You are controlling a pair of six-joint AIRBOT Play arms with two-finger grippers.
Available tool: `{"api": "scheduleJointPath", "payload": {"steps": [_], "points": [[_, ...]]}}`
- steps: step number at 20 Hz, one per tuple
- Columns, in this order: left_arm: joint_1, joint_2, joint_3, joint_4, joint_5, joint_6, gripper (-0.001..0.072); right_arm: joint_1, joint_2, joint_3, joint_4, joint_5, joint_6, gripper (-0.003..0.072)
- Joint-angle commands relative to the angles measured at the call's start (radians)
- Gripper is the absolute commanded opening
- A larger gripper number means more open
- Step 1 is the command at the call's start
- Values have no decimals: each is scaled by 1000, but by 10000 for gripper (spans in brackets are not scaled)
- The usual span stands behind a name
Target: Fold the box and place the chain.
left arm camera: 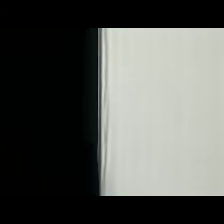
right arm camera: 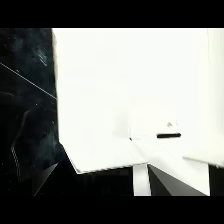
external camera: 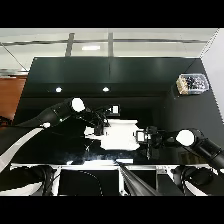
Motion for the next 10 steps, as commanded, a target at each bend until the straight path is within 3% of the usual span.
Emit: {"api": "scheduleJointPath", "payload": {"steps": [1, 10], "points": [[-1, -1, 0, 0, -1, 0, 27, 40, -25, 1, 40, -28, -51, 644], [-1, -2, 0, 0, -1, 0, 27, 67, -58, 2, 49, -125, -70, 644]]}}
